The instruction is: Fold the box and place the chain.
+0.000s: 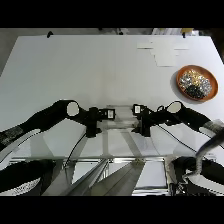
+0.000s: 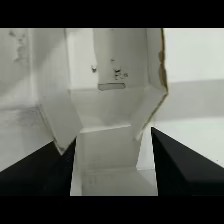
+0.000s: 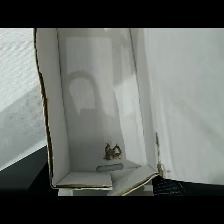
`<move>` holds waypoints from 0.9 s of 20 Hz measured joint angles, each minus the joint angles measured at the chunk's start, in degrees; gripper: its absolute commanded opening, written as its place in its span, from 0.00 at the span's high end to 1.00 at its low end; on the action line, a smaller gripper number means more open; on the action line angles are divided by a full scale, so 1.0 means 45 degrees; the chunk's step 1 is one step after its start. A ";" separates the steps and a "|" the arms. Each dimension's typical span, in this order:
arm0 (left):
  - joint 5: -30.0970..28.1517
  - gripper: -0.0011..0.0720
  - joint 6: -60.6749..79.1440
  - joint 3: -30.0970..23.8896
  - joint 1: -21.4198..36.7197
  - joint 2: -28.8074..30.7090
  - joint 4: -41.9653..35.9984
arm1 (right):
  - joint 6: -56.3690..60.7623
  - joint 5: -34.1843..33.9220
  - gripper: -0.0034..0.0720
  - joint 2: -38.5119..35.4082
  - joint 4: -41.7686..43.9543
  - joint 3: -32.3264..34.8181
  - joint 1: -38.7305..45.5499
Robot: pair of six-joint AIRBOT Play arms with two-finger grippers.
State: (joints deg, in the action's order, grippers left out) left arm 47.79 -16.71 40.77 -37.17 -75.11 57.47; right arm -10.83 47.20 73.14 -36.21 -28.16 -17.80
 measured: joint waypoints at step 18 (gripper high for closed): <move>-0.0165 0.56 0.0801 -0.0087 -0.0155 0.0209 -0.0806 | 0.0000 0.0000 0.56 -0.0005 0.0000 0.0000 0.0000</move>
State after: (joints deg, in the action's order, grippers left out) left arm 47.05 -13.10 40.38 -37.87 -74.17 53.84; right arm -10.83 47.20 73.12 -36.21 -28.16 -17.80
